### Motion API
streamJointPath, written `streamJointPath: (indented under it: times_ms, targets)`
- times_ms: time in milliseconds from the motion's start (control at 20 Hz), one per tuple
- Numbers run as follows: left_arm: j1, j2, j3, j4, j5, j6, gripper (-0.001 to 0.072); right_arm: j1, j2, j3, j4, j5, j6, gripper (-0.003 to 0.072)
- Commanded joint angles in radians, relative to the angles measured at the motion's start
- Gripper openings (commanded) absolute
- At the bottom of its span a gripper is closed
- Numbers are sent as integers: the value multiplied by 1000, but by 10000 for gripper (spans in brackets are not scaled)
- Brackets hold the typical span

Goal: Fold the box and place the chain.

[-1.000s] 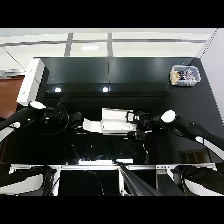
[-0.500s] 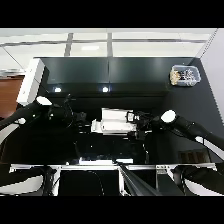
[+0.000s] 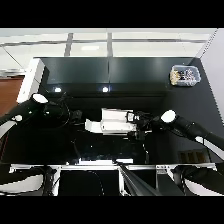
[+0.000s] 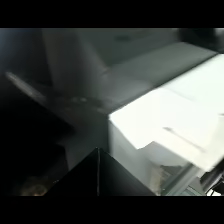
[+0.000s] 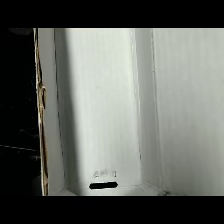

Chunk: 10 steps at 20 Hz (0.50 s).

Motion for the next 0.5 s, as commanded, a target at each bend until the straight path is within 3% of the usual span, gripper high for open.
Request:
streamJointPath:
  times_ms: [0,250,450]
  targets:
    - [2,-7,-32,7,3,-45,20,0,0,-1,0,0,0,175]
    - [-71,-35,-49,-171,16,57,21,0,0,-1,0,0,0,175]
    - [-56,-35,-26,-360,-53,188,21,0,0,-1,0,0,0,174]
